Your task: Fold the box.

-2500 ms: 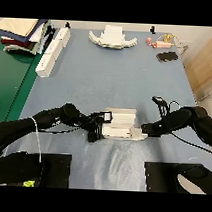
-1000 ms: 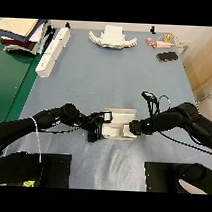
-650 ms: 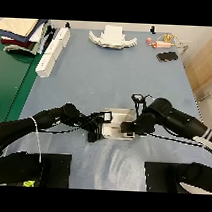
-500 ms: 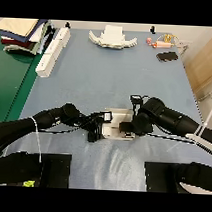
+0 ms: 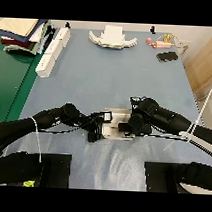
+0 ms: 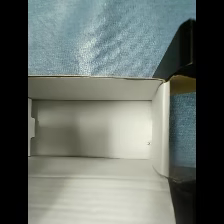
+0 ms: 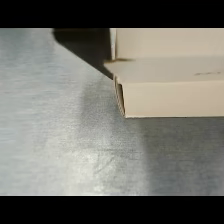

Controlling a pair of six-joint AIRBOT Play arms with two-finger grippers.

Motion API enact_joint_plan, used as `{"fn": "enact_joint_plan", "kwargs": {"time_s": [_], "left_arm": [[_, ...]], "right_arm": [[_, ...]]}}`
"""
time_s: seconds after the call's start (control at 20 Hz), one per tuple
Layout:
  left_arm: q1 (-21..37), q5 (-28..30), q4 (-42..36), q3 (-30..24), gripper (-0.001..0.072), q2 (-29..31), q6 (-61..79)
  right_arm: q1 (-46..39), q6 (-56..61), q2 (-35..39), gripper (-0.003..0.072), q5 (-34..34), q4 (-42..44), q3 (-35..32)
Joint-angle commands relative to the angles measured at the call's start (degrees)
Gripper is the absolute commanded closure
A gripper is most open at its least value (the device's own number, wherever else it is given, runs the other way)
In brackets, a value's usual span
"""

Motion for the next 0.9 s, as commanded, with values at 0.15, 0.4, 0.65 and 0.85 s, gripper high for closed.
{"fn": "enact_joint_plan", "kwargs": {"time_s": [0.15,0.4,0.65,0.85], "left_arm": [[-0.02,0.00,0.02,0.00,0.0296,0.02,0.02],[-0.02,0.02,0.02,0.00,0.0296,0.00,0.02],[-0.02,0.02,0.02,0.00,0.0296,0.02,0.02],[-0.02,0.00,0.02,0.00,0.0296,0.00,0.02]], "right_arm": [[0.09,2.05,-0.11,0.0685,-0.04,-2.05,0.04],[0.11,1.75,-0.09,0.0666,-0.07,-1.95,0.07],[0.11,0.68,2.16,0.0095,-1.60,-0.15,0.81],[0.07,-1.18,7.56,0.0097,-6.91,-1.84,4.33]]}}
